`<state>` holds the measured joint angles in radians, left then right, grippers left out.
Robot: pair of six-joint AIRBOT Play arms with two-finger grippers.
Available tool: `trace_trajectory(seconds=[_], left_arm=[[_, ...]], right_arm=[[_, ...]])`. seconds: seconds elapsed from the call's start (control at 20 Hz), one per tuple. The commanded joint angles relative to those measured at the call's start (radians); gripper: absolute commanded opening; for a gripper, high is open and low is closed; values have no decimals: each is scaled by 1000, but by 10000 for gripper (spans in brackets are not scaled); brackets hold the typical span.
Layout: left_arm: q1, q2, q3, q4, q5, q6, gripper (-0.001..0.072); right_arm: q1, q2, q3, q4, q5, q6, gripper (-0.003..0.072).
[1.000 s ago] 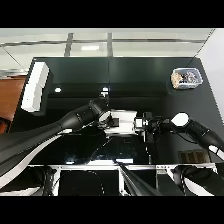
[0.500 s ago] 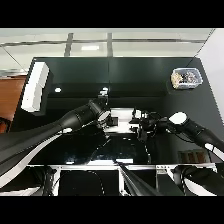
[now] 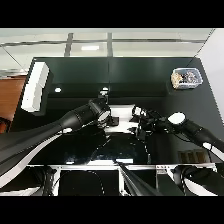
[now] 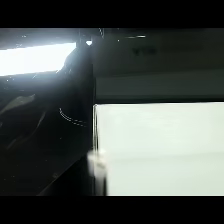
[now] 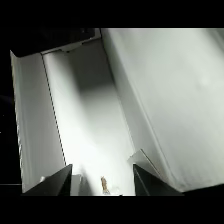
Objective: Fold the box and place the chain.
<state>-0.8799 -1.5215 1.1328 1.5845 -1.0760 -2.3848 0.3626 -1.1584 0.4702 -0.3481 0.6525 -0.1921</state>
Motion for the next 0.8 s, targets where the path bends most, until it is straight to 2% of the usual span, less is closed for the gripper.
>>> trace_trajectory(seconds=[0.0,0.05,0.1,0.15,0.25,0.35,0.5,0.55,0.65,0.75], left_arm=[[0,0,1,1,-1,2,25],[0,0,1,1,-1,2,25],[0,0,1,1,-1,2,25],[0,0,1,1,-2,2,25],[0,0,1,1,-2,2,25],[0,0,1,1,-2,2,25],[0,0,1,1,-2,2,25],[0,0,1,1,-2,2,26],[0,0,1,1,-2,2,26],[0,0,1,4,-2,2,25]], right_arm=[[1,-1,0,-14,-3,56,274],[1,-1,0,-16,-1,82,270],[1,0,0,-28,0,135,114],[-7,10,2,-58,14,233,15],[-44,61,13,-77,106,638,14],[-123,141,46,-156,291,869,13],[-341,241,124,-373,542,1159,13],[-428,268,137,-485,562,1237,13],[-578,287,132,-670,507,1432,13],[-667,273,83,-703,433,1572,13]])
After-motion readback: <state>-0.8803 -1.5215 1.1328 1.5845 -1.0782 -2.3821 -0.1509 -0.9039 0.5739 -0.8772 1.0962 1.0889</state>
